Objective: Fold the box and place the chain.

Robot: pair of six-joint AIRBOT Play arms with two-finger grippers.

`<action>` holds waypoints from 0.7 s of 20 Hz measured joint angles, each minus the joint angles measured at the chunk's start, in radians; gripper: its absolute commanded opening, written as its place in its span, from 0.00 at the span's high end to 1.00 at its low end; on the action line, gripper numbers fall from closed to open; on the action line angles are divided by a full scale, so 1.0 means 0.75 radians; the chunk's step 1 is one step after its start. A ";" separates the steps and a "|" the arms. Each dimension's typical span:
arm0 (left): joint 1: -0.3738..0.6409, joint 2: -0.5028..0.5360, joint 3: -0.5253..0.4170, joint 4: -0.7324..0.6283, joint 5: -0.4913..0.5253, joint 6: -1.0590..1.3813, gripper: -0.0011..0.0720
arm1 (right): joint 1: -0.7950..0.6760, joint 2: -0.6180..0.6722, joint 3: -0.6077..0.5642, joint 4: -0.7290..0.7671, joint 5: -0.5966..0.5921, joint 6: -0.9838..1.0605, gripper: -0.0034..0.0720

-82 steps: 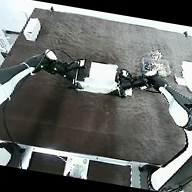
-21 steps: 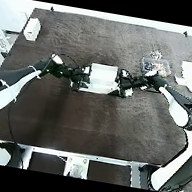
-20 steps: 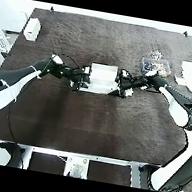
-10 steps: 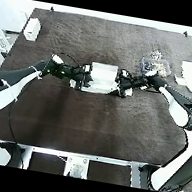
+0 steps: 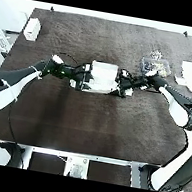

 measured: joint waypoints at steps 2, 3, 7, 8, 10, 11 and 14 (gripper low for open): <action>0.000 0.000 0.000 -0.001 0.001 -0.010 0.18 | 0.000 0.000 0.000 -0.001 0.000 0.000 0.17; 0.000 0.000 0.000 -0.001 0.001 -0.015 0.18 | 0.001 0.000 0.000 -0.001 0.000 0.000 0.17; 0.000 -0.011 0.000 -0.017 0.001 -0.025 0.18 | 0.000 0.000 0.000 -0.001 0.000 0.000 0.17; -0.002 -0.017 0.001 -0.022 0.001 -0.027 0.18 | 0.000 0.000 0.000 -0.001 0.000 0.001 0.17; -0.004 -0.027 0.001 -0.032 0.001 -0.028 0.21 | 0.000 0.000 0.000 -0.001 0.001 0.000 0.17; -0.004 -0.030 0.001 -0.040 0.002 -0.028 0.37 | 0.000 0.000 0.000 -0.001 0.001 0.000 0.17; -0.006 -0.036 0.000 -0.058 0.010 -0.026 0.37 | 0.000 0.000 0.000 -0.001 0.002 -0.002 0.17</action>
